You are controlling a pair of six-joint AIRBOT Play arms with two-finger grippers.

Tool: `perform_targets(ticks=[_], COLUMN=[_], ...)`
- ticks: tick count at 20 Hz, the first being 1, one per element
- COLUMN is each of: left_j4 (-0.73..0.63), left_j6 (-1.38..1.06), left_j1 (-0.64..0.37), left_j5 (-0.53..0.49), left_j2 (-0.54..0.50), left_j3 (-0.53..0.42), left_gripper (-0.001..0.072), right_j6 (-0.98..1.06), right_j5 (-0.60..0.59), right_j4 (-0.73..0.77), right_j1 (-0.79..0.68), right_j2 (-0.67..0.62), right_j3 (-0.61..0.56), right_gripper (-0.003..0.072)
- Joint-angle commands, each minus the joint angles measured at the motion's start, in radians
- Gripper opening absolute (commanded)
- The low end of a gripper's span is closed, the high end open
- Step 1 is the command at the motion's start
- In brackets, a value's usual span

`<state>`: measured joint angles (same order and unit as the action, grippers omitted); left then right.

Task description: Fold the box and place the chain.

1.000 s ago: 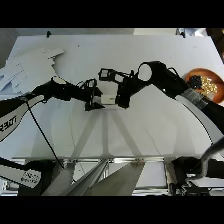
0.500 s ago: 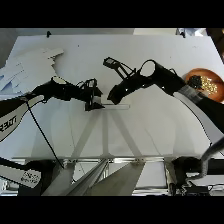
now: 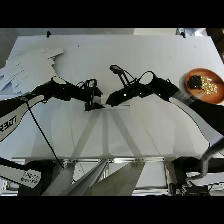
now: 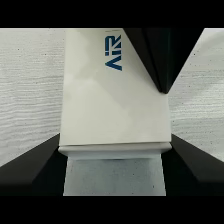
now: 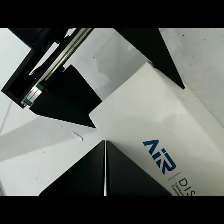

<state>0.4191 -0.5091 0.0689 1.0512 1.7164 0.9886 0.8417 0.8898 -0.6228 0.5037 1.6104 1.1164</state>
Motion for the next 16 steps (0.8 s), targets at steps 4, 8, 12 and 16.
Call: perform_targets(ticks=[4, 8, 12, 16], left_j4=[0.0, 0.0, 0.0, 0.0], left_j6=[0.001, 0.001, 0.001, 0.001], left_j1=[-0.001, -0.001, -0.001, -0.001], left_j5=[0.0, 0.0, 0.0, 0.0], left_j2=[0.0, 0.0, 0.0, 0.0], left_j3=[0.001, 0.001, 0.001, 0.001], left_gripper=[0.0376, 0.0376, 0.0376, 0.0376], right_j6=[0.01, 0.019, 0.01, -0.076], right_j5=[-0.012, -0.009, -0.014, -0.038], right_j4=[-0.029, -0.037, -0.034, -0.026], right_j1=[0.0, 0.0, 0.0, -0.019], right_j2=[0.002, 0.002, -0.008, -0.108], right_j3=[-0.014, -0.014, -0.014, -0.014], right_gripper=[0.0007, 0.0007, 0.0008, 0.0008])
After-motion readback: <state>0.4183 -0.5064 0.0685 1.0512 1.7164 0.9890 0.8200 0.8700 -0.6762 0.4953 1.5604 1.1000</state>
